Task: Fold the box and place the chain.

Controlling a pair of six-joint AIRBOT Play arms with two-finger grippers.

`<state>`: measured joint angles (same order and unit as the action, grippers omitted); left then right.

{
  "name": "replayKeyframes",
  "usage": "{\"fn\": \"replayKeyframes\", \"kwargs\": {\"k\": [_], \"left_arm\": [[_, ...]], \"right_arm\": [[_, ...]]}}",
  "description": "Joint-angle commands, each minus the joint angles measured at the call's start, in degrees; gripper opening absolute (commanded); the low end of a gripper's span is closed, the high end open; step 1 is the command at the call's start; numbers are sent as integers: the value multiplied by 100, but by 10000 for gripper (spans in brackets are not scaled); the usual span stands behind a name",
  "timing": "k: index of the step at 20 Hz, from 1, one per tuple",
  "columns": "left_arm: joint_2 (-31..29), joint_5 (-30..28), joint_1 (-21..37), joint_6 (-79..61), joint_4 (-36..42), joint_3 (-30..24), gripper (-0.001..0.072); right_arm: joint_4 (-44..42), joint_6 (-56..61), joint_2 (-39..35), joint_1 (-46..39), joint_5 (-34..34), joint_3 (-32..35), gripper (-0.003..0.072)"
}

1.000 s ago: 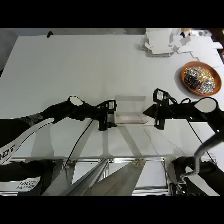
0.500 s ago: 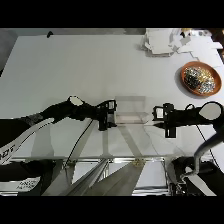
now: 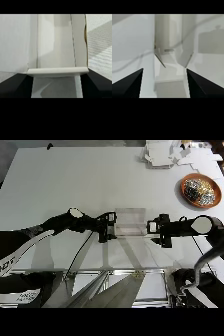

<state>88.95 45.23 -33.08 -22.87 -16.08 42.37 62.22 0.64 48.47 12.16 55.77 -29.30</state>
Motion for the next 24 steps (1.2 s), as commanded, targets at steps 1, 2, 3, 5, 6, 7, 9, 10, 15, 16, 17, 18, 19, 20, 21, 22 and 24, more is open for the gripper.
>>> {"fn": "replayKeyframes", "kwargs": {"k": [1,2,3,5,6,7,9,10,15,16,17,18,19,20,21,22,24], "left_arm": [[2,0,2,-2,0,-2,208],[2,0,2,-2,0,-2,208],[2,0,2,-2,0,-2,208],[2,-2,2,-2,0,-2,208],[2,-2,2,0,0,-2,209],[2,0,2,-2,-2,-2,208],[2,0,2,-2,0,-2,208],[2,-2,2,-2,0,-2,208],[2,0,2,-2,0,-2,208],[2,-2,2,-2,0,-2,208],[2,0,2,-2,0,-2,208],[2,-2,2,-2,0,-2,208],[2,0,2,-2,0,-2,208],[2,-2,2,-2,0,-2,208],[2,-2,2,-2,0,-2,208],[2,0,2,-2,0,-2,209],[2,0,2,-2,0,-2,208]], "right_arm": [[-48,37,20,-85,-442,2,594],[-234,-76,59,-85,-437,2,594],[-358,-251,131,-85,-431,2,594],[-415,-393,356,-87,-422,2,594],[-398,-391,483,-85,-402,2,594],[-398,-391,586,-87,-352,2,593],[-323,-391,715,-87,-289,2,593],[-243,-393,754,-87,-339,2,593],[-299,-391,885,-85,-737,2,566],[-315,-391,885,-85,-732,2,566],[-358,-391,887,-85,-721,2,564],[-442,-391,905,-85,-686,4,505],[-522,-391,946,-85,-621,4,451],[-553,-391,1021,-85,-544,4,421],[-551,-391,1102,-85,-472,4,376],[-546,-393,1182,-85,-385,4,320],[-551,-393,1252,-85,-304,4,249]]}}
